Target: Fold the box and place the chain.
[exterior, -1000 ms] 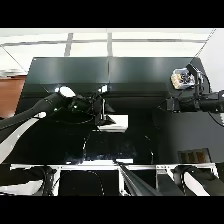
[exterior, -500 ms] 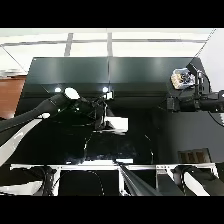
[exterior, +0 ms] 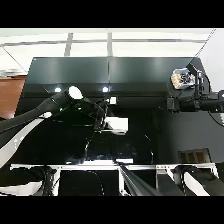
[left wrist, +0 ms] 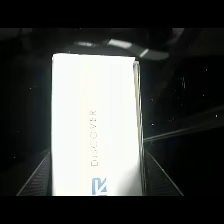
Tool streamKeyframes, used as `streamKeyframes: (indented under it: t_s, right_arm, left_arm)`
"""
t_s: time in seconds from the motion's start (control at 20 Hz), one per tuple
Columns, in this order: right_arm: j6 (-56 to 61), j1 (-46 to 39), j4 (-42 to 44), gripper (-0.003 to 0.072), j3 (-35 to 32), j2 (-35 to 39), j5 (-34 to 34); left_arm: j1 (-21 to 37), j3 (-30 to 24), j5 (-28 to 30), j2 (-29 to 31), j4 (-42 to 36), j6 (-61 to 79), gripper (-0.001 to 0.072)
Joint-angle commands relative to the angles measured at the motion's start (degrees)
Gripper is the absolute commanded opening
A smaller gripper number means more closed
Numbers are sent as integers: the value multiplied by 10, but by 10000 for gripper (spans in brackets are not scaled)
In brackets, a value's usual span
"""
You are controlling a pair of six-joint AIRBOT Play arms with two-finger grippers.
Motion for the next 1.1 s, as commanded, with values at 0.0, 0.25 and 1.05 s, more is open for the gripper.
streamKeyframes:
  t_s: [0.0, 0.25, 1.05]
  right_arm:
    - [0, 0, -1, 12, 0, 0, 0]
    - [0, 0, -1, 11, 0, 0, 0]
    - [38, 16, 112, 12, -2, 0, -124]
  left_arm:
    - [-18, 2, 10, 0, 30, 0, 710]
    - [-37, -1, 96, -3, 43, -47, 707]
    - [450, 266, 101, -66, 327, -651, 389]
